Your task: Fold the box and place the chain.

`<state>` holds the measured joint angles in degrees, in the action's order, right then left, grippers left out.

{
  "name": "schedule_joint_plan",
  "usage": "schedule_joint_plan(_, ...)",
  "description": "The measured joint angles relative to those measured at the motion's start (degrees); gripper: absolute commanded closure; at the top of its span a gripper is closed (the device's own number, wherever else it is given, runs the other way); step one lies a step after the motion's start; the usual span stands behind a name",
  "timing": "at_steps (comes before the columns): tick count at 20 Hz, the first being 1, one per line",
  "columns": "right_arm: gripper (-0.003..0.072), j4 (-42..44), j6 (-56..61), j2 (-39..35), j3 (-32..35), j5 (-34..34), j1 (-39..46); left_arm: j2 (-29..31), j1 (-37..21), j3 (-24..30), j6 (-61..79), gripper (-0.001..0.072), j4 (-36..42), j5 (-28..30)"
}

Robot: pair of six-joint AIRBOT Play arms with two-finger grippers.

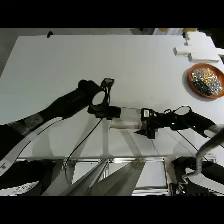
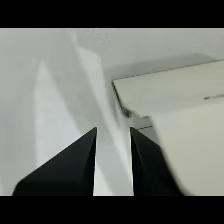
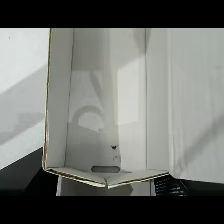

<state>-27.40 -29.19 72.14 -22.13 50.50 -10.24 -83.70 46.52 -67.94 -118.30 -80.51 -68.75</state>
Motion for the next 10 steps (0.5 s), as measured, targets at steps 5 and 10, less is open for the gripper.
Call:
schedule_joint_plan(5,0.0348,0.2,0.2,0.0,0.0,0.0,0.0,5.6,-4.1,0.4,15.3,0.0186,4.3,-3.9)
schedule_joint_plan(10,0.0348,0.3,0.2,0.0,0.0,0.0,0.0,10.6,-8.2,8.1,55.5,0.0124,10.6,-2.6)
